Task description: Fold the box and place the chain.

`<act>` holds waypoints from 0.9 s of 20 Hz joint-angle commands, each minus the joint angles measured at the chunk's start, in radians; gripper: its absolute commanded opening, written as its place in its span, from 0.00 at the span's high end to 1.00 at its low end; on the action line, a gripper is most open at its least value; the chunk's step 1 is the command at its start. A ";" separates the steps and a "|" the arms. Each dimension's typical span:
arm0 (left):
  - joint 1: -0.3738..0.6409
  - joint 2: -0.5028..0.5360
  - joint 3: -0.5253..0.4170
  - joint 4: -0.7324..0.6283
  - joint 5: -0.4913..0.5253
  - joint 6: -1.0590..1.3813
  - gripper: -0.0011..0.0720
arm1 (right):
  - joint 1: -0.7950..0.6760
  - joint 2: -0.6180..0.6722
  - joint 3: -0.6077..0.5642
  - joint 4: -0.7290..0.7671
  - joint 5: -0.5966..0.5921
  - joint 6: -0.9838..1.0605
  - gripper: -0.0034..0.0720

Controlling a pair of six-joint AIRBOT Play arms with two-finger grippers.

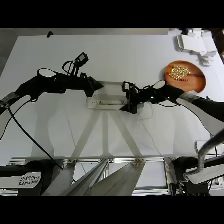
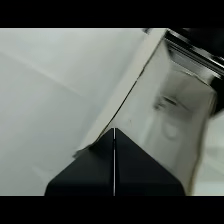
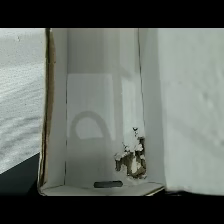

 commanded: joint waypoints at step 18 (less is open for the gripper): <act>0.036 0.064 -0.001 0.613 -0.211 -0.089 0.97 | 0.000 0.000 0.000 0.000 0.000 0.000 0.35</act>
